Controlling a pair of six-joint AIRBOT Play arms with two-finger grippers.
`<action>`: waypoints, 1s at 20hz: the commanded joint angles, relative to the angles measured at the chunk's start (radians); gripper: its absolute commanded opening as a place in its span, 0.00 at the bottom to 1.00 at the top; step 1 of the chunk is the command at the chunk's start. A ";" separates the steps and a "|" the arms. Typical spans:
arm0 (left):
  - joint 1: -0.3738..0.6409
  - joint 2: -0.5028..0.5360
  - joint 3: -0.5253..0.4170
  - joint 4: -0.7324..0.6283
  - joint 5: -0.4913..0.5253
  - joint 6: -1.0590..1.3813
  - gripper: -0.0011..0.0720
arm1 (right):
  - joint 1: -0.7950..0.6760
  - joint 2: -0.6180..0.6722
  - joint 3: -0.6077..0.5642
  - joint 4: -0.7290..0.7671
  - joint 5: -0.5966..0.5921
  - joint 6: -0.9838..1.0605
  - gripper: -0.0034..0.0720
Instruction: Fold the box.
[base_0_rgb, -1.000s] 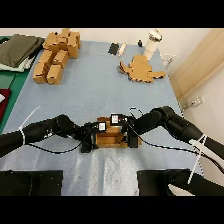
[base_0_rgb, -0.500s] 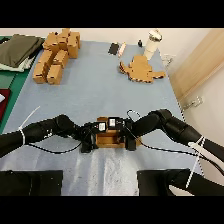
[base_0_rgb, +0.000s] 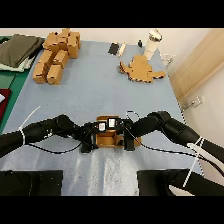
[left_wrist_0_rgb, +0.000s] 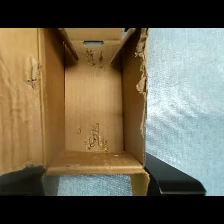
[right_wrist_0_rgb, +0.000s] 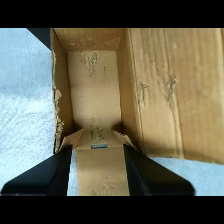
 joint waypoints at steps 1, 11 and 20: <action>0.000 0.000 0.001 0.000 0.000 0.000 0.45 | 0.001 -0.003 -0.013 0.034 0.023 -0.008 0.74; 0.000 0.000 0.001 0.000 0.000 0.000 0.45 | 0.001 -0.005 -0.013 0.033 0.026 -0.006 0.82; 0.000 0.000 0.001 0.000 0.000 0.000 0.45 | -0.018 0.130 -0.013 -0.143 -0.210 0.696 0.06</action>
